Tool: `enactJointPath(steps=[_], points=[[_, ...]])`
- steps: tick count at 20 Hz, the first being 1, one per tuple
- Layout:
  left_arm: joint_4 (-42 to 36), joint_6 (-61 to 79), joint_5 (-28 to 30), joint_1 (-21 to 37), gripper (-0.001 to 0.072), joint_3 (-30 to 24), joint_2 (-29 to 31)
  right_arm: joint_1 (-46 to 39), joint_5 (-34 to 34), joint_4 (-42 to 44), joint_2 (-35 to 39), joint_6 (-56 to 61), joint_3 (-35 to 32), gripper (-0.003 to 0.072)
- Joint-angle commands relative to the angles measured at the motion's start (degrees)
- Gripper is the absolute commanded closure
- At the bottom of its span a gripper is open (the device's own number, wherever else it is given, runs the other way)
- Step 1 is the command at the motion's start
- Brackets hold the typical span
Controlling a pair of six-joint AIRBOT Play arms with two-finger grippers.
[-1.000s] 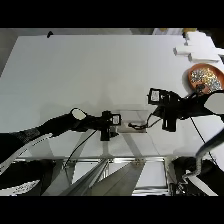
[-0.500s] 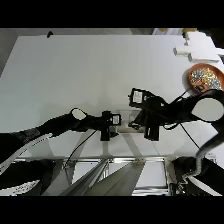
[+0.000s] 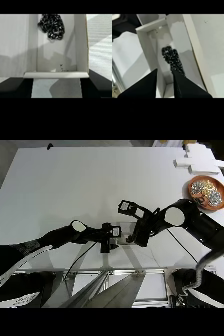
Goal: Fold the box and place the chain.
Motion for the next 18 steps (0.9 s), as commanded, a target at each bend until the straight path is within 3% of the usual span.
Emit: enactJointPath(steps=[1,4,7,10,13,14,15,18], points=[[0.02,0.02,0.02,-0.02,0.0387,0.04,0.04,-0.13,0.59,-5.49,1.57,0.96,0.81,0.0461],[0.02,0.00,0.00,-0.02,0.0387,0.04,0.04,-5.64,4.68,-10.47,4.63,0.96,4.50,0.0475],[0.02,0.02,0.02,-0.02,0.0387,0.04,0.04,-17.31,6.10,-10.58,5.51,6.99,5.53,0.0670],[0.02,0.02,0.02,-0.02,0.0387,0.04,0.04,-27.54,6.12,-11.47,2.60,25.86,5.51,0.0669],[0.02,0.00,-0.02,-0.02,0.0387,0.04,0.04,-30.32,4.50,-13.20,-2.25,26.95,5.35,0.0663],[0.02,0.00,0.00,-0.02,0.0387,0.04,0.04,-30.25,3.34,-12.83,-3.74,27.08,5.25,0.0546],[0.02,0.02,0.00,-0.02,0.0387,0.04,0.04,-30.25,2.23,-12.20,-5.22,28.11,4.98,0.0349],[0.02,0.02,0.00,-0.02,0.0387,0.04,0.04,-30.27,0.04,-12.76,-9.40,31.23,3.10,0.0348]])
